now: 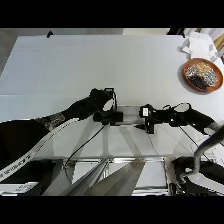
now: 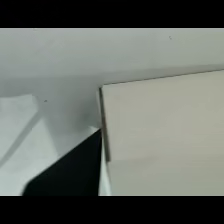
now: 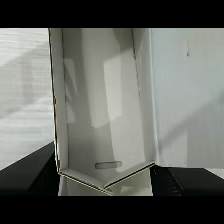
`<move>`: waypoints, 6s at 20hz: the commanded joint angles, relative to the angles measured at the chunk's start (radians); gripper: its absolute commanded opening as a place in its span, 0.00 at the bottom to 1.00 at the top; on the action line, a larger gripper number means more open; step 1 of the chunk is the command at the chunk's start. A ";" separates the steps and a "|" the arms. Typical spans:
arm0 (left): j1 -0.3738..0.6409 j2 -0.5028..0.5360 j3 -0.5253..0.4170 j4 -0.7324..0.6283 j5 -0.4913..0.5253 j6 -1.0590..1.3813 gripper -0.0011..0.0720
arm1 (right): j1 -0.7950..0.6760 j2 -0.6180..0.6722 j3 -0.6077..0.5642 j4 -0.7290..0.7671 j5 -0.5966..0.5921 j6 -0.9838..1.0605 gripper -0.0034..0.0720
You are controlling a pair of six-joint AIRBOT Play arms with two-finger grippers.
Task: Fold the box and place the chain.
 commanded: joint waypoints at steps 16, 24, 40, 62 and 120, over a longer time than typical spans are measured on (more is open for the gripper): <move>-0.025 -0.004 0.087 0.058 -0.061 -0.145 0.20 | 0.000 0.001 0.000 0.002 -0.003 0.001 0.60; -0.051 -0.007 0.087 0.104 -0.061 -0.217 0.02 | 0.000 0.001 0.000 0.002 -0.003 0.001 0.60; -0.061 -0.050 0.086 0.113 -0.057 -0.216 0.21 | 0.000 0.001 0.000 0.002 -0.003 0.001 0.60; -0.055 0.039 0.086 0.120 -0.098 -0.114 0.55 | 0.000 0.001 0.000 0.002 -0.003 0.001 0.60; 0.362 0.180 -0.510 -1.026 0.344 2.704 0.97 | 0.000 0.001 0.000 0.001 -0.003 0.001 0.60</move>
